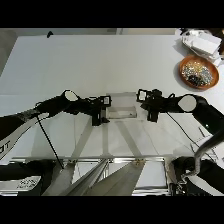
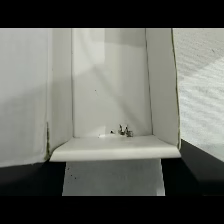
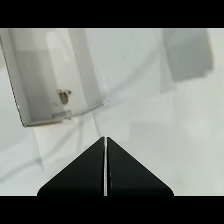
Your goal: Fold the box and place the chain.
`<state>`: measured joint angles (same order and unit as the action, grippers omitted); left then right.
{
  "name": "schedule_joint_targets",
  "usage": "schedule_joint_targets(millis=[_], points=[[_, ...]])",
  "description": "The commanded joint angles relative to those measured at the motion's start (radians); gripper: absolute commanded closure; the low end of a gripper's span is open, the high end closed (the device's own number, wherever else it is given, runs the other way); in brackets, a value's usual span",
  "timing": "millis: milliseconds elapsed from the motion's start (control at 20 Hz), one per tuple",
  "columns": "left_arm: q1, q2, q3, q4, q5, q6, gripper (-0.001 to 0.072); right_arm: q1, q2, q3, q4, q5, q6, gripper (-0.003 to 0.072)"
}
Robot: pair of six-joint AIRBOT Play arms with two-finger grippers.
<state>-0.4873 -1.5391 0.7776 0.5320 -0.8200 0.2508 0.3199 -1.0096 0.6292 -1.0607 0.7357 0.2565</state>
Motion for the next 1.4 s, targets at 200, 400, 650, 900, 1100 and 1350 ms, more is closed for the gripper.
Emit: schedule_joint_targets(millis=[200, 400, 650, 900, 1100, 1350], points=[[0.0, 0.001, 0.0, 0.0, 0.0, -0.001, 0.0559, -0.203, 0.083, 0.0, -0.154, 0.116, 0.714, 0.0665], [0.0, 0.001, 0.0, 0.0, 0.0, -0.001, 0.0559, -0.303, -0.026, 0.0, -0.142, 0.209, 0.912, 0.0665], [0.0, 0.001, 0.0, 0.0, 0.0, -0.001, 0.0559, -0.256, -0.25, 0.0, 0.076, 0.21, 0.794, 0.0665], [0.0, 0.001, 0.0, 0.0, 0.0, -0.001, 0.0559, -0.24, -0.291, 0.0, 0.124, 0.203, 0.73, 0.0665], [0.0, 0.001, 0.0, 0.0, 0.0, -0.001, 0.0559, -0.24, -0.293, 0.0, 0.217, 0.203, 0.675, 0.0665], [0.0, 0.001, 0.0, 0.0, 0.0, -0.001, 0.0559, -0.24, -0.288, 0.0, 0.309, 0.245, 0.624, 0.0641]])
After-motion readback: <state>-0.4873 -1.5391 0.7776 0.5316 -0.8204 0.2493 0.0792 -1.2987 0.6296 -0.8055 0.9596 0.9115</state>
